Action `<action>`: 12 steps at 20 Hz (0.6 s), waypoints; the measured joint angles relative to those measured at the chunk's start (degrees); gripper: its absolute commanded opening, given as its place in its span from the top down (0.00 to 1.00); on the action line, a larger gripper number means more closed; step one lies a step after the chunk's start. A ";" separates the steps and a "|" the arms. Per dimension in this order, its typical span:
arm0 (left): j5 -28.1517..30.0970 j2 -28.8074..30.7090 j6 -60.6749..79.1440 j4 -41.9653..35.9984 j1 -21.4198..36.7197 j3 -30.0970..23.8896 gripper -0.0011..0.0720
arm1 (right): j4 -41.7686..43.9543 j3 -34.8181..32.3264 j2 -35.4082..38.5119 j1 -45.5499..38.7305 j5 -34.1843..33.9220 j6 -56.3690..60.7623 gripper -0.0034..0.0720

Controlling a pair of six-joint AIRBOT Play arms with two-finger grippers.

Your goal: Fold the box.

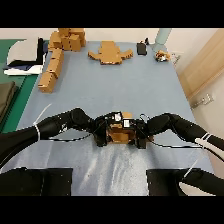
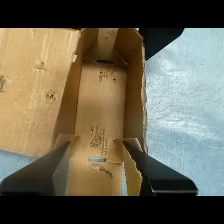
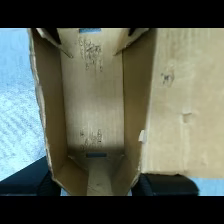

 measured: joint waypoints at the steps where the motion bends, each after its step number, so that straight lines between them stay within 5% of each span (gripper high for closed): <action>1: -0.11 -0.04 -0.02 -0.07 -0.04 0.04 0.24 | 0.00 0.00 0.00 0.00 0.00 -0.04 0.38; 3: -0.61 -0.11 -0.02 -0.17 -0.13 0.07 0.18 | -0.02 0.00 0.00 0.00 0.00 -0.13 0.38; 4: -0.90 -0.11 -0.02 -0.24 -0.17 0.07 0.02 | -0.02 0.00 0.00 0.00 0.02 -0.13 0.38; 8: -1.62 -0.11 -0.26 -0.24 -0.17 0.11 0.03 | -0.11 0.00 0.00 0.00 0.02 -0.22 0.38; 9: -1.75 -0.11 -0.63 -0.24 -0.17 0.11 0.14 | -0.09 0.00 0.00 0.00 0.02 -0.24 0.38; 11: -2.14 0.00 -3.28 0.55 -0.17 0.28 0.97 | -0.09 0.00 0.00 0.00 0.02 -0.22 0.38; 12: -3.15 0.26 -5.51 2.49 -0.17 0.66 0.97 | -0.09 0.00 0.00 0.00 0.00 -0.22 0.38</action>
